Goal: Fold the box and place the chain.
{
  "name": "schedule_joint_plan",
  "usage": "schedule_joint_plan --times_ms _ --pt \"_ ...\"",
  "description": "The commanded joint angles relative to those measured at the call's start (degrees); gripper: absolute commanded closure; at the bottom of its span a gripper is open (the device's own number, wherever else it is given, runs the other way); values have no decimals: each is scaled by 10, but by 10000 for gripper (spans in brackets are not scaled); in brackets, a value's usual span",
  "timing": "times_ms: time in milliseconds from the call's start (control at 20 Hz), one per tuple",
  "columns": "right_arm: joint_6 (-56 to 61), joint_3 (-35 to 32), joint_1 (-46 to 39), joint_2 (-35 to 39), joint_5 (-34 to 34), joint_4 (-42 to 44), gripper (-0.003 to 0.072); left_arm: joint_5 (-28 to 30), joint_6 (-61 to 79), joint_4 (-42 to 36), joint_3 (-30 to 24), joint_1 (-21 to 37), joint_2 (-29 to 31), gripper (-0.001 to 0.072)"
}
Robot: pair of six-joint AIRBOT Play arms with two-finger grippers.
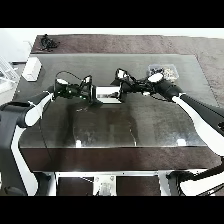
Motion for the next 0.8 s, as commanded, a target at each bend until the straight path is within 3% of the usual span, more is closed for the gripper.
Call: schedule_joint_plan --times_ms 0,150,500,750 --pt "3 4 0 0 51 1 97 0 0 0 0 0 0 420" --pt "12 19 0 2 93 0 82 0 0 0 0 0 0 420" --pt "39 53 -9 10 97 0 62 0 0 0 0 0 0 419" --pt "68 52 -21 -40 101 -4 71 0 0 0 0 0 0 420"
